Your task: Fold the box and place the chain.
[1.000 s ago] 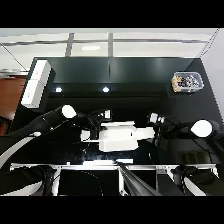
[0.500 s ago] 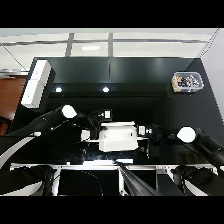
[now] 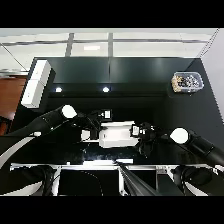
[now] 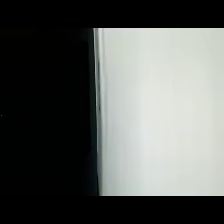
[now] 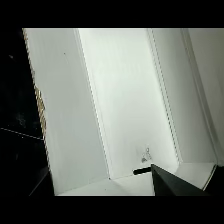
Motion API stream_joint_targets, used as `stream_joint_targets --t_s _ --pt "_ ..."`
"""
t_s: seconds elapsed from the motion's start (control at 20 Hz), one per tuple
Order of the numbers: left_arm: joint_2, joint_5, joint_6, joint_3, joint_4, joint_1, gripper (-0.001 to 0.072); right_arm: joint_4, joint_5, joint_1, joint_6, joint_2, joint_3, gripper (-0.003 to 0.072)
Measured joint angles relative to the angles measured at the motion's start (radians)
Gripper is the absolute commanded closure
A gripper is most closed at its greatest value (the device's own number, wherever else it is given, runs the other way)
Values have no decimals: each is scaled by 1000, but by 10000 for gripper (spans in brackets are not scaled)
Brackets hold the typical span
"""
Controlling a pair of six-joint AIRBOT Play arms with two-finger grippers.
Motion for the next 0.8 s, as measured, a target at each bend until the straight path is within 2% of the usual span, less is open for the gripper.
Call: stream_joint_targets --t_s 0.35,0.8 --pt "0 -2 0 0 0 0 679 -39 -31 -21 -3 -2 51 -19" --pt "0 -1 0 0 0 0 679 64 -31 -98 -73 -61 95 -19"
